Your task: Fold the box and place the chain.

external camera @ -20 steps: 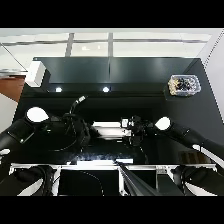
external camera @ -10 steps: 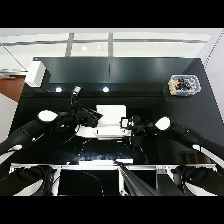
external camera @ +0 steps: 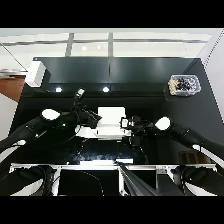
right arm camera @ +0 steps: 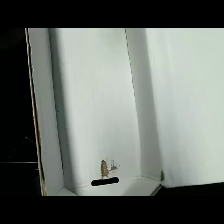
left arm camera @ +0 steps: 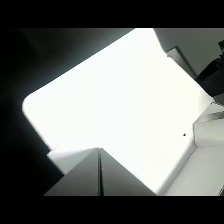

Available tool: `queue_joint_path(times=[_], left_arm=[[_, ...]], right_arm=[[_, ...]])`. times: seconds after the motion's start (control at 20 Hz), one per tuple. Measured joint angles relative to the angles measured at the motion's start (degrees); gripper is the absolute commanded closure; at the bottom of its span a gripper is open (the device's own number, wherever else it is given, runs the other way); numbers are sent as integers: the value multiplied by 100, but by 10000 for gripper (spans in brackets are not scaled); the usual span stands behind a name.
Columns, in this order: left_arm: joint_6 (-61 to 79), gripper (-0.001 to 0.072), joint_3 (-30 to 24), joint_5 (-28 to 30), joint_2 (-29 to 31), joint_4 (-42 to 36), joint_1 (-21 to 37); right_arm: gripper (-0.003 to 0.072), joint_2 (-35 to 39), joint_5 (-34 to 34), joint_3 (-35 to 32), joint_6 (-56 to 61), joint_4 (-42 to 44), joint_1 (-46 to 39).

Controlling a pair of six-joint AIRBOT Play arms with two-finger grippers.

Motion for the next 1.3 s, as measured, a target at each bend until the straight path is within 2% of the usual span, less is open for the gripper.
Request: queue_joint_path(times=[0.05,0.2,0.35,0.55,0.75,0.85,0.9,1.15,1.2,1.25,1.3], left_arm=[[0,1,35,-146,157,175,164],[-15,7,92,-658,688,874,769],[-44,13,105,-1408,1049,1808,1373],[1108,33,-24,-2282,1126,2612,1543],[2238,38,-133,-2284,911,2785,1178],[2573,93,-155,-2107,741,2804,986],[2708,95,-162,-2024,651,2793,898],[3158,99,-173,-1714,286,2406,625],[3228,123,-173,-1685,221,2330,584],[3285,209,-173,-1668,166,2243,546],[3344,237,-173,-1617,118,2177,514]], right_arm=[[211,0,0,0,0,0,0],[211,0,0,0,2,2,0],[211,0,-2,0,2,2,0],[211,0,-2,0,0,2,0],[211,0,-2,0,0,2,0],[211,0,-2,0,0,2,0],[211,0,-2,0,0,2,0],[211,0,-2,0,0,2,0],[210,0,-2,0,0,2,0],[211,0,-2,0,0,4,0],[211,0,-2,0,0,4,0]])
